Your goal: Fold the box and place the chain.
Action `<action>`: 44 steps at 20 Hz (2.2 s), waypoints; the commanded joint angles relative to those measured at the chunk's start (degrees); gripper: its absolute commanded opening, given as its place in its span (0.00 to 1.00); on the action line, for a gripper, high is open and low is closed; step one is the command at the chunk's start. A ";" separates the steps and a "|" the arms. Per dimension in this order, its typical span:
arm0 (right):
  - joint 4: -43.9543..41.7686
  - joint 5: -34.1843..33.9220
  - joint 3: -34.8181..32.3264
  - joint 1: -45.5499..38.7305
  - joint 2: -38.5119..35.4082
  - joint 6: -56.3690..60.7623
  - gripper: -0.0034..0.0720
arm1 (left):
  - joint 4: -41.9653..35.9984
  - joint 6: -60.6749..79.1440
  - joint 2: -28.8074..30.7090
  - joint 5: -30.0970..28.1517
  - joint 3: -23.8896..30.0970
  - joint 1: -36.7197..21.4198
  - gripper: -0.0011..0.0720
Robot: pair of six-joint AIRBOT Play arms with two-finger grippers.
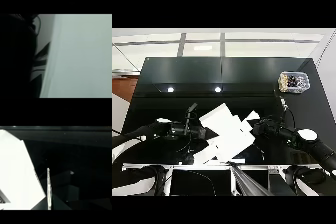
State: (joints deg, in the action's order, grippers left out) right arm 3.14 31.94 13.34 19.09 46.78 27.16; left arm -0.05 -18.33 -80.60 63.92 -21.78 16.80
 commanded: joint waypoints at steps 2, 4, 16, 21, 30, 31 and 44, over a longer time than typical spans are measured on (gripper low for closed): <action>0.28 -0.09 -0.04 0.07 -0.02 0.00 0.11 | -0.15 1.27 -0.22 0.57 -0.04 -1.62 0.27; 0.33 -0.07 -0.02 0.07 -0.02 0.00 0.11 | 0.07 2.78 -0.22 0.68 -0.07 -2.10 0.06; 32.76 17.77 12.46 -28.24 -0.17 1.51 0.98 | 36.37 9.92 5.95 -3.78 -20.06 6.10 0.05; 29.03 6.21 14.23 -34.21 -0.15 1.46 0.98 | 37.11 17.31 7.32 -20.81 -17.62 13.03 0.06; 28.20 15.23 14.14 -28.09 -0.13 -7.74 0.98 | 27.80 30.16 5.16 -21.55 -16.09 12.74 0.06; 28.24 15.23 14.14 -27.43 -0.13 -7.76 0.98 | 29.22 30.10 5.16 -21.75 -15.67 12.74 0.06; 46.10 16.44 14.14 -10.80 -0.09 -11.93 0.98 | 38.56 29.18 4.98 -21.46 -15.23 12.79 0.06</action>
State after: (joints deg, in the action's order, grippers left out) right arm 46.00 47.20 27.42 5.76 46.68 17.06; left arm 37.93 11.60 -75.55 42.52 -37.06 29.54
